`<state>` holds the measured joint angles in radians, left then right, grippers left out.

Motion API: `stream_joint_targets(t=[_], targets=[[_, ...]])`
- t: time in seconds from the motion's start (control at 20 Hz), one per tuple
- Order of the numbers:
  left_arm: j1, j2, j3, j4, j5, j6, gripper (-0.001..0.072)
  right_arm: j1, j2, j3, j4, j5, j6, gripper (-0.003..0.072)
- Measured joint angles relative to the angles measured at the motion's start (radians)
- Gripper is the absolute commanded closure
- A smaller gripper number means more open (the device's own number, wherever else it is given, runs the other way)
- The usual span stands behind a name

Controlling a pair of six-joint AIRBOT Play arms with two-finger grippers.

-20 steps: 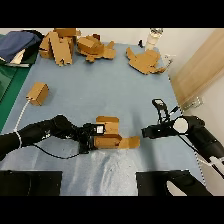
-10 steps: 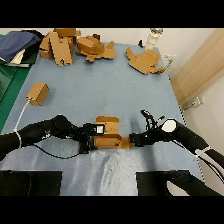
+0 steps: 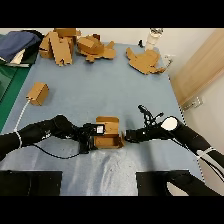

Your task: Fold the box.

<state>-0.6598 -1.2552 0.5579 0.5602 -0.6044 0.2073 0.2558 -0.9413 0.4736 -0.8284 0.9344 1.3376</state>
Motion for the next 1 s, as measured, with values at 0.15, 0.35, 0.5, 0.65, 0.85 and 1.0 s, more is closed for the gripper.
stream_joint_targets(t=[0.15,0.35,0.5,0.65,0.85,1.0], targets=[[0.0,0.0,0.0,0.0,0.0,0.0,0.0535,0.001,0.009,0.014,0.013,0.005,0.0,0.068],[0.0,0.0,0.0,0.0,0.001,0.0,0.0535,0.002,0.013,0.031,0.05,0.037,-0.003,0.0513],[0.0,0.0,0.0,0.0,0.001,0.0,0.0535,0.002,0.016,0.046,0.061,0.063,0.011,0.0513],[0.0,0.0,0.0,0.0,-0.002,0.001,0.0535,0.001,0.019,0.053,0.057,0.082,0.041,0.0443],[0.0,0.0,0.0,0.0,-0.004,0.001,0.0535,0.014,0.024,0.057,0.048,0.097,0.067,0.0329],[-0.001,0.0,0.0,0.0,-0.005,0.001,0.0535,0.076,0.025,0.058,-0.014,0.086,0.13,0.0329]])
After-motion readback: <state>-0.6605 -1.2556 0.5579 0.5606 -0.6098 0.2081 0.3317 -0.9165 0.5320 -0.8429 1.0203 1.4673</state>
